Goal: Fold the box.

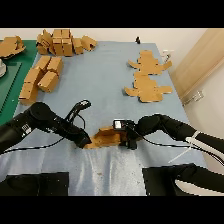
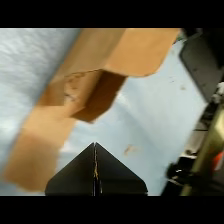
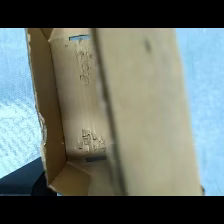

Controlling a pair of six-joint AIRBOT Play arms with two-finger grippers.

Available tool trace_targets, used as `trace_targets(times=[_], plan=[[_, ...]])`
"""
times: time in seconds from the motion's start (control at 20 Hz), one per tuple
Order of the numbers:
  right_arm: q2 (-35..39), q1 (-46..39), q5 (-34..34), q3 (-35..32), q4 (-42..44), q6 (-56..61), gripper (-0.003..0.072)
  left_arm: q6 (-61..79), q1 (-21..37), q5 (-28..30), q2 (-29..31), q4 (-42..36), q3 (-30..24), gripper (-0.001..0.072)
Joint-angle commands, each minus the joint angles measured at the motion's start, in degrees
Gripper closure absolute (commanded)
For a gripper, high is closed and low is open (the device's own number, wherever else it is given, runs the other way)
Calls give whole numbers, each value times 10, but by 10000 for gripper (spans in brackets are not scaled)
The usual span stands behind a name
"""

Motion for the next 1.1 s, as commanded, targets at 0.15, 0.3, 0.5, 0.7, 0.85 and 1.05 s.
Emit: trace_targets(times=[0.15,0.3,0.5,0.7,0.85,1.05], plan=[[0,0,0,0,0,0,89,-84,-59,150,-48,-140,29,699],[0,0,0,0,0,0,89,-86,-58,228,-70,-142,56,700],[0,0,0,0,0,0,89,-114,-58,242,-135,-107,80,701],[0,0,0,0,0,0,89,-206,-59,201,-202,8,101,701],[0,0,0,0,0,0,89,-206,-59,182,-225,8,101,700],[0,0,0,0,0,0,88,-191,-59,187,-225,1,109,700]])
